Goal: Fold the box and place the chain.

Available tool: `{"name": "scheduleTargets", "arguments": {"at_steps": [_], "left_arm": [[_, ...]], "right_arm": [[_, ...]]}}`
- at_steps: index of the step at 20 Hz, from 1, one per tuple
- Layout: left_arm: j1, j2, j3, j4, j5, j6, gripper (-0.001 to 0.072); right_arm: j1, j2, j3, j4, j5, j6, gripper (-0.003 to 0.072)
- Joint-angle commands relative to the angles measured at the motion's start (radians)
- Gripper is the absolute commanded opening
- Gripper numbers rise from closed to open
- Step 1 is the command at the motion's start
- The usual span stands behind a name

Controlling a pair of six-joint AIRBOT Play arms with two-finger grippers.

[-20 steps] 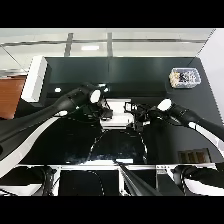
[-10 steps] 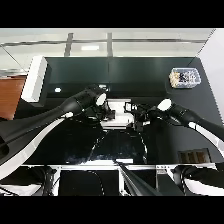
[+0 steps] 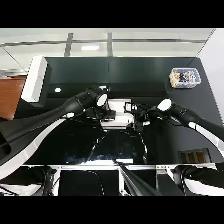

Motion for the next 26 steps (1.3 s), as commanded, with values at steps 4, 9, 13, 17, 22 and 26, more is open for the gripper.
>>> {"name": "scheduleTargets", "arguments": {"at_steps": [4, 9, 13, 17, 22, 26], "left_arm": [[0.002, -0.004, 0.0, 0.004, 0.012, -0.017, 0.0027], [0.002, -0.004, 0.0, 0.004, 0.006, -0.016, 0.0027], [0.002, -0.004, 0.0, 0.003, 0.006, -0.018, 0.0027], [0.002, -0.004, 0.0, 0.003, 0.006, -0.018, 0.0027], [0.002, -0.004, 0.0, 0.001, 0.006, -0.018, 0.0028], [0.002, -0.004, 0.0, 0.0, 0.006, -0.018, 0.0028]], "right_arm": [[0.001, -0.001, 0.0, 0.001, -0.002, 0.003, 0.0385], [-0.002, 0.074, 0.0, -0.117, 0.032, 0.096, 0.0694], [-0.027, 0.122, 0.0, -0.182, 0.031, 0.096, 0.0693], [-0.035, 0.122, 0.0, -0.165, 0.032, 0.091, 0.0424], [-0.035, 0.12, 0.0, -0.037, 0.031, 0.08, 0.0237], [0.003, 0.093, 0.0, 0.043, 0.016, 0.08, 0.0237]]}}
